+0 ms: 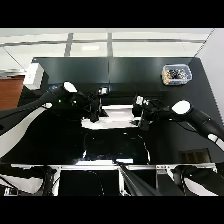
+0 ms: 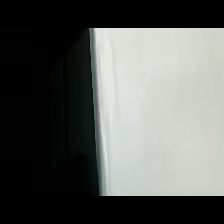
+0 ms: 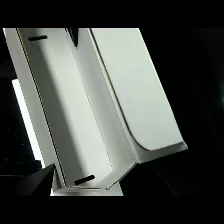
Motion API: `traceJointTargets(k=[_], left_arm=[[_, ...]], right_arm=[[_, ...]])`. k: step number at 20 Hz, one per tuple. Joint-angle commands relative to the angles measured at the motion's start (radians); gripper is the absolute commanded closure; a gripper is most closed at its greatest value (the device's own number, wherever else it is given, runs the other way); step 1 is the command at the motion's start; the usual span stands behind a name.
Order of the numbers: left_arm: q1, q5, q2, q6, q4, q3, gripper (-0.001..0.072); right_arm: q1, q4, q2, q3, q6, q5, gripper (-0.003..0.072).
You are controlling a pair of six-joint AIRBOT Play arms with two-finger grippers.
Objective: Fold the box and place the chain.
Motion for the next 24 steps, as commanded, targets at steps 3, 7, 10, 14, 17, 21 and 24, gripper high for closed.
traceJointTargets(k=[3, 7, 10, 14, 17, 21, 24], left_arm=[[-0.001, -0.021, -0.001, -0.001, 0.000, 0.000, 0.0685], [-0.001, -0.020, -0.001, -0.001, 0.000, 0.000, 0.0685], [-0.001, -0.021, -0.001, -0.001, 0.000, 0.000, 0.0685], [-0.001, -0.021, -0.001, -0.001, 0.000, 0.000, 0.0685], [-0.001, -0.021, -0.001, -0.002, 0.000, 0.000, 0.0685], [-0.001, -0.022, -0.001, -0.004, 0.000, 0.000, 0.0685], [-0.001, -0.022, -0.001, -0.004, 0.000, 0.000, 0.0685]], right_arm=[[-0.016, 0.140, -0.077, 0.001, -0.206, 0.038, 0.0002], [0.008, 0.133, -0.092, 0.001, -0.244, 0.049, 0.0002], [0.051, 0.062, -0.129, 0.001, -0.243, 0.045, 0.0001], [0.054, 0.023, -0.155, 0.001, -0.219, 0.036, 0.0002], [0.054, 0.021, -0.166, 0.001, -0.214, 0.030, 0.0002], [0.053, 0.022, -0.166, 0.001, -0.213, 0.030, 0.0002], [0.053, 0.021, -0.166, 0.001, -0.210, 0.029, 0.0002]])
